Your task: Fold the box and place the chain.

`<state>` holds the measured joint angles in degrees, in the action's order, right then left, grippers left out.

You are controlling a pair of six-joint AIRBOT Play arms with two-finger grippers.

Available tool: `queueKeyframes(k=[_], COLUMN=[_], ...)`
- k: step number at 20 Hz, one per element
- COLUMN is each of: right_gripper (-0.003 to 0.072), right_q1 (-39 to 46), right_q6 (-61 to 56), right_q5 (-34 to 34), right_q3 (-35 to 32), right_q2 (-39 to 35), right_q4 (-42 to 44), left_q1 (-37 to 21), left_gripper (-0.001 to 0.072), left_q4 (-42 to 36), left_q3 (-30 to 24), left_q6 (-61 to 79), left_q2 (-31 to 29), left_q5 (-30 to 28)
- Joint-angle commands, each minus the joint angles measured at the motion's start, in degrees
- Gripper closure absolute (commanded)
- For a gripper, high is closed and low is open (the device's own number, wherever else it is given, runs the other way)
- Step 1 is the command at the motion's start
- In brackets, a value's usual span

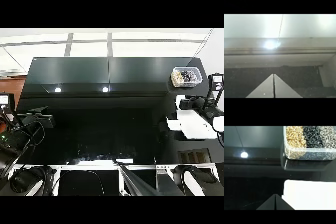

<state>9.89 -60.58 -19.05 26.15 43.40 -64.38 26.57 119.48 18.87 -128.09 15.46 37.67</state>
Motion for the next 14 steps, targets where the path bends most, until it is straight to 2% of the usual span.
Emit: queueKeyframes(k=[1,14], right_gripper=[0.0681,0.0681], right_q1=[0.0,0.0], right_q6=[0.0,0.0], right_q5=[0.0,0.0], right_q3=[0.0,0.0], right_q2=[0.0,0.0], right_q4=[0.0,0.2], left_q1=[0.0,0.0], left_gripper=[0.0683,0.0682], left_q4=[0.0,0.0], left_q3=[0.0,0.0], left_q6=[0.0,0.0], left_q2=[0.0,0.0], left_q5=[0.0,-1.1])
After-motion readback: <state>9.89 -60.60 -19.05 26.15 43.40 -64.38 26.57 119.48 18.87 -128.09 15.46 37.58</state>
